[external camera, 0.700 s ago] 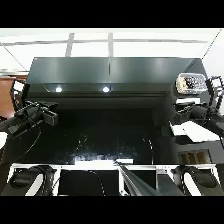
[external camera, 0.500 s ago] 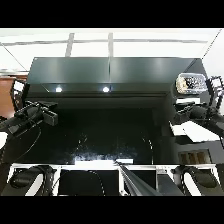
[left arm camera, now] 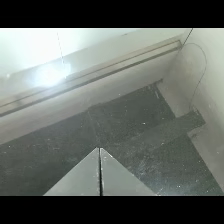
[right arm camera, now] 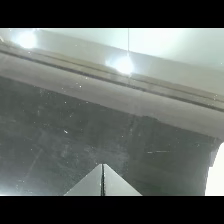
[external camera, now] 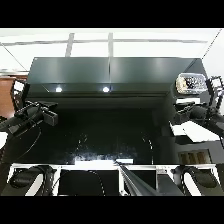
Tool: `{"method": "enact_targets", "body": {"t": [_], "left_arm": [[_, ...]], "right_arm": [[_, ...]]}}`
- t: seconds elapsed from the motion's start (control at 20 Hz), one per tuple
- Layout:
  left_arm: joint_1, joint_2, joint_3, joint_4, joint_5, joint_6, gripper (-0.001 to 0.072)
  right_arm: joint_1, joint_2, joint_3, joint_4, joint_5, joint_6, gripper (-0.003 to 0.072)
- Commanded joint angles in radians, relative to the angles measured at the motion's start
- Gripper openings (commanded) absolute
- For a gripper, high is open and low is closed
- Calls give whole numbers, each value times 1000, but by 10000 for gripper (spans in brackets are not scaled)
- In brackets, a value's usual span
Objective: Fold the box and place the chain.
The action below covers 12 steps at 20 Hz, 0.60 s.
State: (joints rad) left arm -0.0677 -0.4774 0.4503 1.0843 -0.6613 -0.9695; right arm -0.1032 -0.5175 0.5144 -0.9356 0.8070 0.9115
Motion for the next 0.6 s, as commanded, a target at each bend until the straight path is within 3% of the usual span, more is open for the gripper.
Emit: {"method": "enact_targets", "body": {"t": [0.0,0.1,0.3,0.45,0.55], "left_arm": [[0,-1,0,0,0,0,30],[-1,-1,0,-21,21,0,30],[-4,-1,0,-58,98,-1,30],[-5,-30,0,-161,196,-5,30],[-5,-93,0,-219,203,-5,30]], "right_arm": [[1,1,0,6,-5,0,16],[1,1,0,77,-7,1,16],[1,1,0,415,26,41,16],[1,1,0,474,-26,43,16],[2,1,0,520,-72,45,16]]}}
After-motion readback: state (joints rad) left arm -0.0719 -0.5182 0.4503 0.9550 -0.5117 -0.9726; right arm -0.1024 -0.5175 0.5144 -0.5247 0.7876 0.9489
